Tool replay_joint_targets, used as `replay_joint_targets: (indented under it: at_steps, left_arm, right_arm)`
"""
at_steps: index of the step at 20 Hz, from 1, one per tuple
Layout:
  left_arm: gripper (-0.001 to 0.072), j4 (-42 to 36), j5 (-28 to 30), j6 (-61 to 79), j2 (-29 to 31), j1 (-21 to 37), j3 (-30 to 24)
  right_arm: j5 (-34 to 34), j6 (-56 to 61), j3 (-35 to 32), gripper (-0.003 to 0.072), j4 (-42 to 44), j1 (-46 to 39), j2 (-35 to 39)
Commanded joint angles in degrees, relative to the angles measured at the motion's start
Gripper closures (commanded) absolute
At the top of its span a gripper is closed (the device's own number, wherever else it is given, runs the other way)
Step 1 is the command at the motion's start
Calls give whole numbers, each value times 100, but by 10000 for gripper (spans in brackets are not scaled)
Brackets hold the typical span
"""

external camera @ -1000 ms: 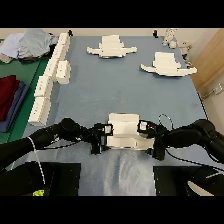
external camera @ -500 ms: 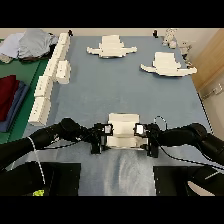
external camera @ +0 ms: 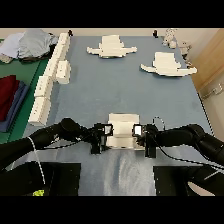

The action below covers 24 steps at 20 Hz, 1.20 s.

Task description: Fold the box.

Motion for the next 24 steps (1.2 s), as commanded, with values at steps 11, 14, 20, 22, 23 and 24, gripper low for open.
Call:
replay_joint_targets:
  at_steps: [11,14,20,22,23,24]
  left_arm:
    - [259,0,2,0,0,0,0]
    - [259,0,2,0,0,0,0]
    - [259,0,2,2,0,0,0]
    - [259,-2,2,2,0,0,0]
    - [259,-2,0,2,0,0,0]
    - [259,0,2,0,0,0,0]
  right_arm:
    - [575,-151,-2,39,271,92,-278]
    - [337,597,39,393,-214,87,-144]
    - [-1534,7399,942,685,-4636,-4,-7]
    - [-2437,7945,1318,685,-5010,-459,-42]
    - [-2730,8065,1392,685,-4966,-879,-72]
    - [-2865,8126,1386,685,-4795,-1344,-105]
